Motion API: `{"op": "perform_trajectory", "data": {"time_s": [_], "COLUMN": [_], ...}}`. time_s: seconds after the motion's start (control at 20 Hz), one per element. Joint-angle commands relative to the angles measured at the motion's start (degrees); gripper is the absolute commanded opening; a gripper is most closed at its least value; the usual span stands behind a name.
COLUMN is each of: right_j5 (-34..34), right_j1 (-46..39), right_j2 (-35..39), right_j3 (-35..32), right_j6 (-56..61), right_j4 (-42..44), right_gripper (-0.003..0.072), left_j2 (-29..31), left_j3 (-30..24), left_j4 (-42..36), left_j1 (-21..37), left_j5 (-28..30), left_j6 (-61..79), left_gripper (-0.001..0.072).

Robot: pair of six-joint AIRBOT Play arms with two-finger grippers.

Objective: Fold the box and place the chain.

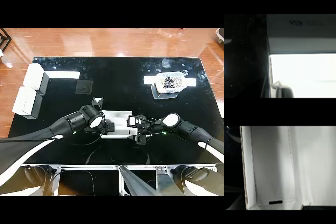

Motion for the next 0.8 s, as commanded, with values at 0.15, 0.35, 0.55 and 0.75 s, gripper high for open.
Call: {"op": "perform_trajectory", "data": {"time_s": [0.15,0.35,0.55,0.75], "right_j5": [0.00,0.00,0.00,0.00], "right_j1": [0.02,0.02,0.02,0.02], "right_j2": [-0.02,-0.02,-0.02,-0.02], "right_j3": [-0.02,-0.02,-0.02,-0.02], "right_j6": [0.00,0.00,0.00,-0.02], "right_j4": [-0.02,0.00,-0.02,0.00], "right_gripper": [0.0458,0.0458,0.0458,0.0458], "left_j2": [-0.61,-0.61,-0.61,-0.61], "left_j3": [0.04,0.07,0.07,0.07], "left_j4": [-0.39,-0.42,-0.46,-0.48], "left_j1": [0.04,0.04,0.02,0.02], "left_j5": [-0.04,-0.35,-0.37,-0.42], "left_j6": [0.09,0.09,1.20,1.84], "left_gripper": [0.0293,0.0245,0.0019,0.0019]}}
